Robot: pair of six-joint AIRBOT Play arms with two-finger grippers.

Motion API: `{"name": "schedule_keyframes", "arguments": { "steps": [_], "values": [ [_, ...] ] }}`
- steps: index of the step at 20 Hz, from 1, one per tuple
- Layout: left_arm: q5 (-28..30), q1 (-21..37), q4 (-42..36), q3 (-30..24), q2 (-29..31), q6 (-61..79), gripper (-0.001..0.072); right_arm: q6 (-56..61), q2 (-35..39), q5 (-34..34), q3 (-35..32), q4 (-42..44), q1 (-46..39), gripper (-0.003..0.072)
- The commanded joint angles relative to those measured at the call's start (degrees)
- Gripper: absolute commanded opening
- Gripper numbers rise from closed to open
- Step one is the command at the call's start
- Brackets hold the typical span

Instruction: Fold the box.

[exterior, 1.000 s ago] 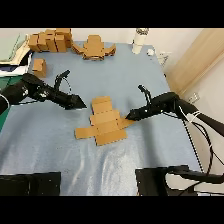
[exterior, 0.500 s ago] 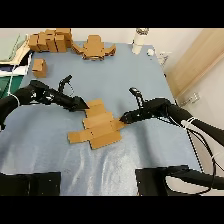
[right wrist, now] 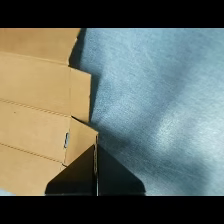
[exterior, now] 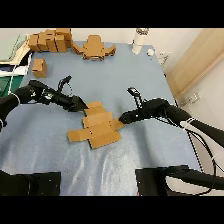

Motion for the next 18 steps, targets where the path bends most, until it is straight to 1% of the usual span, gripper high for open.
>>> {"name": "schedule_keyframes", "arguments": {
  "steps": [1,5,8,10,14,18],
  "values": [
    [-5.01,2.12,0.11,0.48,-0.09,-0.79,0.0478,0.02,0.04,0.31,-0.02,-0.24,0.07,0.0002],
    [-6.84,2.75,0.94,0.48,-0.11,-0.79,0.0477,0.02,0.04,0.33,-0.02,-0.24,0.07,0.0002],
    [-6.12,2.78,6.36,0.48,-0.11,-3.28,0.0477,0.02,0.04,0.48,-0.02,-0.44,0.07,0.0002],
    [-5.70,2.67,7.80,0.46,-0.11,-3.80,0.0477,0.02,0.04,0.72,-0.02,-0.39,0.07,0.0002],
    [-1.62,0.90,7.78,0.46,-0.17,-4.04,0.0477,0.02,0.04,0.96,-0.02,-0.39,0.07,0.0002],
    [3.48,-3.21,7.34,0.46,-1.25,-4.02,0.0477,0.02,0.04,0.96,-0.02,-0.37,0.07,0.0002]
  ]
}}
